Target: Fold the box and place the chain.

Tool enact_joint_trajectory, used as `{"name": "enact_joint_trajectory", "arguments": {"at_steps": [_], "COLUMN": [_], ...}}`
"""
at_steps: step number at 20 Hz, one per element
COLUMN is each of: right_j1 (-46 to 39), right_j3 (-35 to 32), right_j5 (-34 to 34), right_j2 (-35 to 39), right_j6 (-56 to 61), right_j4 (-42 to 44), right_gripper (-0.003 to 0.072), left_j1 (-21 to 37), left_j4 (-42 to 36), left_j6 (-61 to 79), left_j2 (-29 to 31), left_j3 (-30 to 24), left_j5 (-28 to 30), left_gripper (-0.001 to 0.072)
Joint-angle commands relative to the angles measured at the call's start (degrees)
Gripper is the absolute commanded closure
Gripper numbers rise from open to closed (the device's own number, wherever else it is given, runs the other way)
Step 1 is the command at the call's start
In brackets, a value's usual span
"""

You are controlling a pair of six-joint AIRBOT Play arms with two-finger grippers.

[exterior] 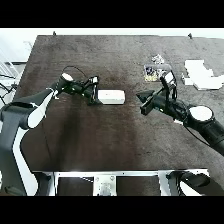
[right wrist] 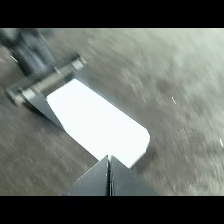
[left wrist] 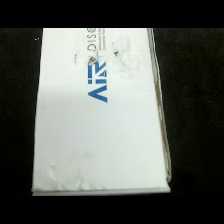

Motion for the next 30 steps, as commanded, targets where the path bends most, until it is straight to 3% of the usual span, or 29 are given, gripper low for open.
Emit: {"name": "enact_joint_trajectory", "arguments": {"at_steps": [1,8,14,18,25,30], "right_j1": [0.00,0.00,0.00,0.00,0.00,0.02], "right_j3": [-3.58,-3.58,-3.58,-3.58,-3.58,-3.58], "right_j5": [-3.45,-3.43,-3.43,-3.43,-3.48,-3.80], "right_j2": [1.73,1.73,1.73,1.73,1.66,1.66], "right_j6": [0.28,0.35,1.62,1.62,1.64,1.64], "right_j4": [-0.09,0.42,0.59,0.59,0.61,0.61], "right_gripper": [0.0677,0.0677,0.0677,0.0677,0.0677,0.0677], "left_j1": [1.14,10.12,24.94,32.65,39.26,39.91], "left_j4": [-0.15,-3.89,-3.85,8.22,14.21,16.68], "left_j6": [-2.67,-13.94,-32.11,-45.24,-54.55,-51.91], "left_j2": [1.64,11.19,14.21,14.10,10.88,8.31], "left_j3": [0.35,0.37,-0.02,-0.02,-0.48,-0.66], "left_j5": [-1.84,-3.34,15.23,27.58,32.46,33.24], "left_gripper": [0.0691,0.0698,0.0697,0.0696,0.0695,0.0695]}}
